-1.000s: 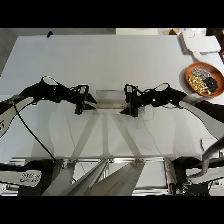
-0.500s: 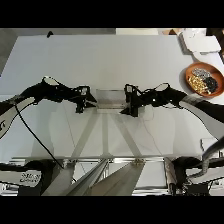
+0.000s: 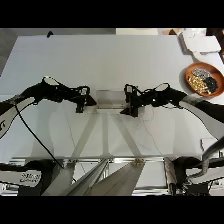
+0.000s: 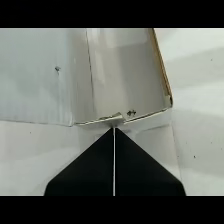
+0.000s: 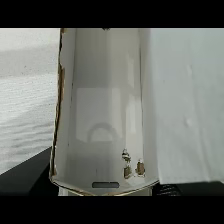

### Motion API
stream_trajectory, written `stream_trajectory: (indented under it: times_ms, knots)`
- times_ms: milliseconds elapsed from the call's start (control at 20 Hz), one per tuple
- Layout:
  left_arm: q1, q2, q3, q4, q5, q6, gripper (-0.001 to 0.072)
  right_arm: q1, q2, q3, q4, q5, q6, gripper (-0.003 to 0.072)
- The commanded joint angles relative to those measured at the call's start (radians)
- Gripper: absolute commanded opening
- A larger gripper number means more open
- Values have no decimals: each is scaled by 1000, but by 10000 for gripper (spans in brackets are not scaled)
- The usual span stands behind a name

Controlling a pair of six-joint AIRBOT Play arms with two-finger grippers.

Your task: Fold the box and place the chain.

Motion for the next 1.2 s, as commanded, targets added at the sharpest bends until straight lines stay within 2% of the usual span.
stream_trajectory:
  times_ms: [0, 600, 650, 700, 800, 850, 1050, 1150]
  knots:
    - [-2, -2, 0, -45, -10, 1, 11, 0, 0, 0, 0, 0, 0, 406]
    - [-37, -27, 0, -58, -10, -4, 18, 0, 1, 0, 0, 0, 0, 406]
    - [-37, -27, 0, -58, -10, -4, 37, 0, 1, 0, 0, 0, 0, 406]
    - [-37, -27, 0, -59, -10, -4, 106, 0, 1, 0, 0, 0, 0, 406]
    - [-37, -27, 0, -59, -6, -8, 289, 0, 1, 0, 0, 0, 0, 406]
    - [-37, -27, 0, -59, -2, -12, 301, 0, 0, 0, 0, 0, 0, 406]
    - [-37, -27, 0, -59, -2, -12, 286, 0, 1, 0, 0, 0, 0, 406]
    - [-37, -27, 0, -58, -2, -13, 176, 0, 1, 0, 0, 0, 0, 406]
